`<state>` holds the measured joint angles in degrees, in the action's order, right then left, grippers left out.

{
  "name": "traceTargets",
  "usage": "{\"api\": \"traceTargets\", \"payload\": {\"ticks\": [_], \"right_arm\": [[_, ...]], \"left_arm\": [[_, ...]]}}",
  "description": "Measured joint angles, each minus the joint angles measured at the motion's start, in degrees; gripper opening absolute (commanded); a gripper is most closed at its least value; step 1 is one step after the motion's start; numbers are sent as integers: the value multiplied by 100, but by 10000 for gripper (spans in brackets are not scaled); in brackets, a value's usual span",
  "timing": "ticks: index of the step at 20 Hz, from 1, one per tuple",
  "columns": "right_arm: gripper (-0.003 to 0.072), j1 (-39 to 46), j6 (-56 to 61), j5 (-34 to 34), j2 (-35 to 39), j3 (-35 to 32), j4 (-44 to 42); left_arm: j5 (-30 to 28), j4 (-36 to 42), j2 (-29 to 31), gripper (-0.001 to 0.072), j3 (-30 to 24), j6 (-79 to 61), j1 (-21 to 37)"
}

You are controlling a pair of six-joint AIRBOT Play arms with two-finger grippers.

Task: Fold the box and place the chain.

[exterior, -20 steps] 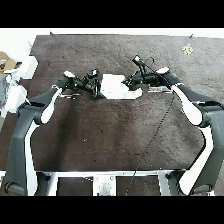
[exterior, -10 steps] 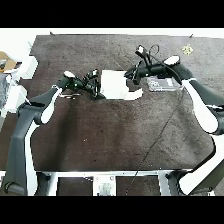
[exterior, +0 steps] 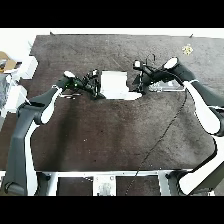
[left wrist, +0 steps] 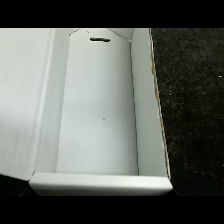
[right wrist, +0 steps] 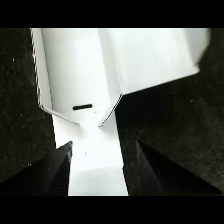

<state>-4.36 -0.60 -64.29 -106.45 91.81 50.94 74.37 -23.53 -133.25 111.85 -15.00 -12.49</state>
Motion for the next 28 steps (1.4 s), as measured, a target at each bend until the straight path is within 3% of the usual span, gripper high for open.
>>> {"api": "traceTargets", "payload": {"ticks": [3, 4, 10, 11, 12, 14, 21, 27, 28], "right_arm": [[423, -9, -122, 2, -179, -28, -59], [376, -13, -144, -7, -210, -33, -111], [374, -39, -243, -173, -319, -63, -402], [362, -52, -247, -168, -330, -63, -444], [296, -74, -260, -164, -337, -66, -472], [294, -133, -313, -131, -352, -66, -514], [297, -417, -400, 192, -476, -66, -616], [298, -501, -590, 446, -682, -66, -1193], [404, -505, -627, 470, -693, -66, -1272]], "left_arm": [[0, 0, 0, 404, 0, 0, 0], [0, 0, 0, 403, 0, 0, 0], [0, 0, 0, 404, 0, 0, 0], [0, 0, 0, 404, 0, 0, 0], [0, 0, 0, 404, 0, 0, 0], [0, 0, 0, 404, 0, 0, 0], [2, -13, 0, 404, 0, -7, 9], [2, -2, 0, 404, 0, 2, 9], [2, 2, 0, 404, 0, 2, 9]]}}
